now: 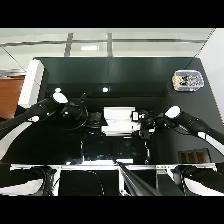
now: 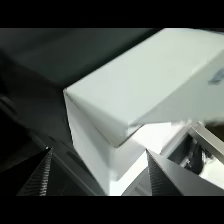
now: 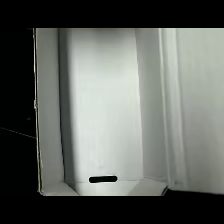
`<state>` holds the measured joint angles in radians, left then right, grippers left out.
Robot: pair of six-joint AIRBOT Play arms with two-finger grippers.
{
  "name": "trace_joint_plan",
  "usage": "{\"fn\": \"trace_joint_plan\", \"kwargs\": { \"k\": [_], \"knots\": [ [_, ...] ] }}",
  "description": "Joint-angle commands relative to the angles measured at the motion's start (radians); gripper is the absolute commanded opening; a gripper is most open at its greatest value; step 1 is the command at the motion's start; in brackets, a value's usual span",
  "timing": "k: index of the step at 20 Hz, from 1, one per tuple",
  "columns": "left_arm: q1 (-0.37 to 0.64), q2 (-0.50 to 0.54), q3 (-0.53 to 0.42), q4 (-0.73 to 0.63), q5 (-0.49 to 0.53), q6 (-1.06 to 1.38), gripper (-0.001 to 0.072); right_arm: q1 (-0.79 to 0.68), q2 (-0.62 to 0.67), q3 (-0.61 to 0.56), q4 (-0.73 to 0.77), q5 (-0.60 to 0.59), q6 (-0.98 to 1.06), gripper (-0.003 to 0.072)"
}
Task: Fold the box and place the chain.
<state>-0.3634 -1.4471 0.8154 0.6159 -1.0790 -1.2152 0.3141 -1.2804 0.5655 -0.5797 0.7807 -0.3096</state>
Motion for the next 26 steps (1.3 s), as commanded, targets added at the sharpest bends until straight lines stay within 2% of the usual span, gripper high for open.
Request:
{"fn": "trace_joint_plan", "kwargs": {
  "k": [1, 3, 4, 5, 9, 16, 20, 26],
  "knots": [
    [-0.063, 0.0, 0.055, 0.095, 0.066, -0.149, 0.0666, 0.0, -0.001, 0.0, 0.0, 0.0, 0.0, 0.0231],
    [-0.081, 0.0, 0.072, 0.099, 0.073, -0.192, 0.065, 0.0, -0.001, 0.0, 0.0, 0.0, 0.0, 0.0231],
    [-0.09, 0.0, 0.083, 0.111, 0.069, -0.207, 0.0508, 0.0, -0.001, 0.0, 0.0, 0.0, 0.0, 0.023],
    [-0.093, 0.0, 0.093, 0.112, 0.057, -0.207, 0.0412, 0.0, -0.001, 0.0, 0.0, 0.0, 0.0, 0.0231],
    [-0.121, 0.0, 0.135, 0.124, 0.021, -0.242, 0.0412, 0.0, -0.001, 0.0, 0.0, 0.0, 0.0, 0.023],
    [-0.236, 0.0, 0.211, 0.477, 0.04, -0.588, 0.0411, 0.0, -0.001, 0.0, 0.0, 0.0, 0.0, 0.0231],
    [-0.333, -0.001, 0.237, 0.725, 0.048, -0.848, 0.0407, 0.0, -0.001, 0.0, 0.0, 0.0, 0.0, 0.0231],
    [-0.415, -0.03, 0.277, 0.824, 0.007, -1.018, 0.0407, 0.0, -0.001, 0.0, 0.0, 0.0, 0.0, 0.023]
  ]
}}
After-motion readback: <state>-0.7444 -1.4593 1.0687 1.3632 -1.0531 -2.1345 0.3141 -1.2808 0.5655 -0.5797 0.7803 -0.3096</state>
